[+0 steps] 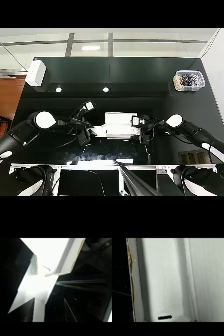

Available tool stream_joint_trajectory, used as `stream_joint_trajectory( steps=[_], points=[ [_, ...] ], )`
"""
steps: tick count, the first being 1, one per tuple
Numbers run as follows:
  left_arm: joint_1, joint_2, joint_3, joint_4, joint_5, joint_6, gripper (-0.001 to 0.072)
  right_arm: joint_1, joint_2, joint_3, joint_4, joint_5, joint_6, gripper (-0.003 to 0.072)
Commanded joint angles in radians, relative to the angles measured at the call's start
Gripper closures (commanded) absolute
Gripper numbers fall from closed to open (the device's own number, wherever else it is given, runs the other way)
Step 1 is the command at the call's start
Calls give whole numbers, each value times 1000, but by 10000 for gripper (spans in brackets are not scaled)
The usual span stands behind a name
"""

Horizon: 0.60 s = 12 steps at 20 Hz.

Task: Fold the box and place the chain.

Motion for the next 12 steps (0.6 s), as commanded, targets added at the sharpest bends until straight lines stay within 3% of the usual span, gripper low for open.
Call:
stream_joint_trajectory(
  steps=[1,2,5,10,12],
  points=[
    [-71,2,-19,-2,201,214,176,0,0,1,0,1,0,488],
    [-99,-4,-19,13,240,274,142,0,0,1,0,1,0,488],
    [-154,-50,-19,115,276,274,142,0,0,1,0,1,0,488],
    [-163,-102,-19,76,279,273,141,0,0,1,0,1,0,488],
    [-170,-123,-19,-14,278,273,132,0,0,1,0,0,0,488]
  ],
)
